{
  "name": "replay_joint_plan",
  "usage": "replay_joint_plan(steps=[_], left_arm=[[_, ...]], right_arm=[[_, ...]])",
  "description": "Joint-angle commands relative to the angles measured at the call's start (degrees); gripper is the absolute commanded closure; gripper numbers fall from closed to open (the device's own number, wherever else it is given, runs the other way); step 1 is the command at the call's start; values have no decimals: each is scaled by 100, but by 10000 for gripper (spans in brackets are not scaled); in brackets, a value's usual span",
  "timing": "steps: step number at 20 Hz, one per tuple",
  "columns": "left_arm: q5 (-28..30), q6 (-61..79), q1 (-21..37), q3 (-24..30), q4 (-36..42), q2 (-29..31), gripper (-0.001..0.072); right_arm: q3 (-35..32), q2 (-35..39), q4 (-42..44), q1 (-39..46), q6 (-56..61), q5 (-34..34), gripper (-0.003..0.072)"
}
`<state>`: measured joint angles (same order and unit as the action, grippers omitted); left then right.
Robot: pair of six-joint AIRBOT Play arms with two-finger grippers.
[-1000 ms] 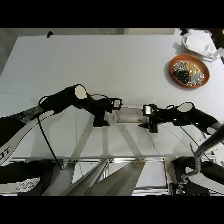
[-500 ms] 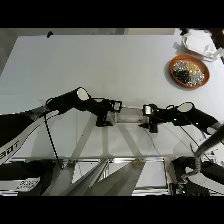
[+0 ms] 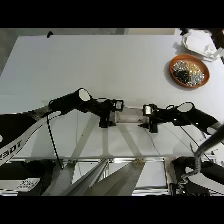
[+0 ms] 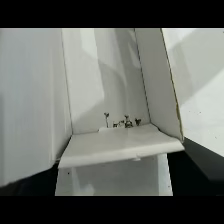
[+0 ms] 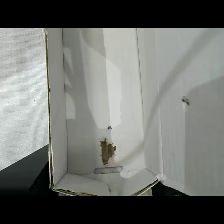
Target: Fold the box and place the chain.
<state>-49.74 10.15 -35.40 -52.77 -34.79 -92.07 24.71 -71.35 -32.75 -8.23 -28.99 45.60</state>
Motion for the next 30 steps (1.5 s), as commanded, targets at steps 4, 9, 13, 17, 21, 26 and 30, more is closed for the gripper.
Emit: replay_joint_plan(steps=[4,9,13,17,21,26,30], left_arm=[[2,-11,-7,2,98,-144,81],[-74,-11,-7,2,151,-144,332],[-151,-13,-7,2,151,-142,370],[-151,-11,-7,2,151,-142,370],[-151,-11,-7,2,151,-142,370],[-151,-11,-7,2,151,-142,370],[-151,-11,-7,2,151,-142,370]], right_arm=[[2,4,2,2,0,2,276],[2,4,2,2,0,2,276],[2,4,2,2,0,2,276],[2,4,0,2,0,2,276],[2,4,2,2,0,2,276],[2,4,0,2,0,2,276],[2,4,22,2,2,28,276]])
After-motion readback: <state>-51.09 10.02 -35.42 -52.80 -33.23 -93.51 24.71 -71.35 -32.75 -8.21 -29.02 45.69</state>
